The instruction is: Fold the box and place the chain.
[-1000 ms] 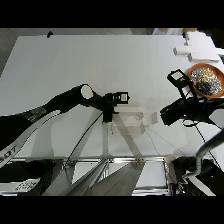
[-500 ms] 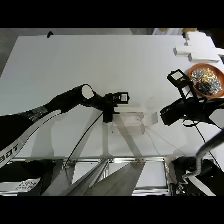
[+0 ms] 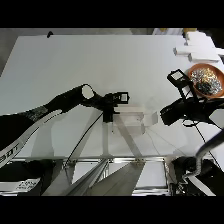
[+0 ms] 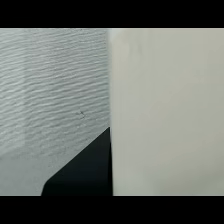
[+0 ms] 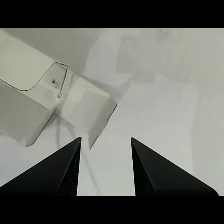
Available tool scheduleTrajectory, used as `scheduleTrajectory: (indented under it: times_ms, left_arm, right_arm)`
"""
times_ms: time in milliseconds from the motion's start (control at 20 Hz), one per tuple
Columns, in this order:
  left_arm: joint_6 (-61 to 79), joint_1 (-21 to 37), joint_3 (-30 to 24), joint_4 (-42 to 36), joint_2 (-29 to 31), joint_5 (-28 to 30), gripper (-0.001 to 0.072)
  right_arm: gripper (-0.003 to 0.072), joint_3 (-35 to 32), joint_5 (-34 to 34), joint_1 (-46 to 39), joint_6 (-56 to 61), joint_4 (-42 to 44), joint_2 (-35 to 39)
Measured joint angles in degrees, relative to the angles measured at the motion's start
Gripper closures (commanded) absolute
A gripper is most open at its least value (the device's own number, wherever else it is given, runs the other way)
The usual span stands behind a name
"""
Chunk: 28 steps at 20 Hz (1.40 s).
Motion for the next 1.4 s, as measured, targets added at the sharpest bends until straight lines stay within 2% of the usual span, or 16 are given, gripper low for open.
scheduleTrajectory:
  times_ms: [450, 500, 550, 600, 650, 700, 900, 1100, 1150, 1250, 1300, 1350, 1400]
  left_arm:
    - [-0.04, 0.00, 0.00, 0.15, 0.00, -0.13, 0.0698]
    - [-0.04, 0.00, 0.00, 0.15, 0.00, -0.17, 0.0698]
    - [-0.04, 0.00, 0.00, 0.15, 0.00, -0.20, 0.0698]
    - [-0.04, 0.00, 0.00, 0.17, 0.00, -0.24, 0.0698]
    - [-0.04, 0.00, 0.00, 0.17, 0.00, -0.26, 0.0698]
    - [-0.04, 0.00, 0.00, 0.17, 0.00, -0.31, 0.0698]
    - [-0.07, 0.00, 0.00, 0.17, 0.00, -0.37, 0.0698]
    - [-0.07, 0.00, 0.00, 0.17, 0.00, -0.37, 0.0698]
    - [-0.09, 0.00, 0.00, 0.17, 0.00, -0.39, 0.0698]
    - [-0.09, 0.00, 0.00, 0.17, 0.00, -0.37, 0.0698]
    - [-0.09, 0.00, 0.00, 0.17, 0.00, -0.39, 0.0698]
    - [-0.09, 0.00, 0.00, 0.17, 0.00, -0.39, 0.0698]
    - [-0.09, 0.00, 0.00, 0.17, 0.00, -0.37, 0.0698]
  right_arm:
    - [0.0350, 0.00, 0.04, 0.00, -4.11, 0.72, -0.02]
    - [0.0370, 0.00, 0.02, 0.00, -5.51, 1.05, -0.02]
    - [0.0497, 0.00, -0.04, 0.00, -6.95, 1.55, -0.09]
    - [0.0588, 0.00, -0.07, 0.00, -8.87, 2.67, -0.15]
    - [0.0600, 0.00, -0.02, 0.00, -11.15, 4.17, -0.33]
    - [0.0666, -0.04, 0.11, 0.00, -14.03, 6.23, -0.50]
    - [0.0671, -0.35, 1.57, 0.00, -24.24, 14.19, -1.05]
    - [0.0669, -1.09, 4.42, 0.20, -29.66, 17.29, -1.14]
    - [0.0650, -2.12, 4.50, 0.63, -31.17, 17.53, -0.81]
    - [0.0484, -5.79, 2.45, 2.47, -34.75, 17.84, 0.35]
    - [0.0336, -8.04, 0.63, 3.78, -36.54, 17.57, 0.98]
    - [0.0142, -10.36, -1.40, 5.33, -38.36, 17.09, 1.49]
    - [0.0032, -12.85, -4.11, 7.21, -40.13, 16.61, 1.88]
